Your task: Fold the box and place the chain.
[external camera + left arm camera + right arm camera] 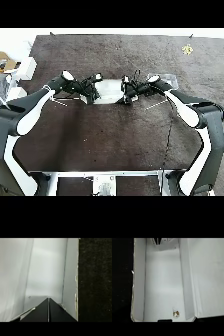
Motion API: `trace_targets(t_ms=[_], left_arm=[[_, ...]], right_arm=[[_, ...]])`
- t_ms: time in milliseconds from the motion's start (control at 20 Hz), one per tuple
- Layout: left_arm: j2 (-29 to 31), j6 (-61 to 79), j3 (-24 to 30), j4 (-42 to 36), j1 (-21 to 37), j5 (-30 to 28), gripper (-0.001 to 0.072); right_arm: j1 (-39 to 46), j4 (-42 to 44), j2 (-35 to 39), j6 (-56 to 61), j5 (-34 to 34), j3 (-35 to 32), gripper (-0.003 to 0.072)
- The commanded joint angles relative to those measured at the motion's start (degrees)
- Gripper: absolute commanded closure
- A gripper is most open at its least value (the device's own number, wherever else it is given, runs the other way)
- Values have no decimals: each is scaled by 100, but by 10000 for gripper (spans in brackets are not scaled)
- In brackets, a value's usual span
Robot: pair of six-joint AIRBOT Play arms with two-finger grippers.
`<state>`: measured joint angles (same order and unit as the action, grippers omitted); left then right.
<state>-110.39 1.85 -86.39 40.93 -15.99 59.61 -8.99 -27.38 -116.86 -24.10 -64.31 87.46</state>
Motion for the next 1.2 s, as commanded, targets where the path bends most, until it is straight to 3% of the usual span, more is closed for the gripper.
trace_targets(t_ms=[0, 250, 500, 600, 800, 1150], left_arm=[[9, -367, -44, 96, 201, 107, 699], [177, -2358, -702, 380, 621, 1058, 703], [1067, -5241, -776, 2020, 881, 699, 704], [1139, -6109, -756, 2159, 1163, 743, 702], [1134, -6889, -85, 1731, 1624, 522, 701], [1132, -6430, 1355, 592, 1644, 33, 700]], right_arm=[[2, -31, -2, -13, -20, 4, 309], [2, -31, -2, -13, -22, 4, 309], [2, -31, -2, -13, -24, 4, 309], [2, -31, -2, -13, -22, 4, 309], [2, -28, -2, -13, -22, 4, 309], [2, -31, -2, -13, -22, 4, 309]])
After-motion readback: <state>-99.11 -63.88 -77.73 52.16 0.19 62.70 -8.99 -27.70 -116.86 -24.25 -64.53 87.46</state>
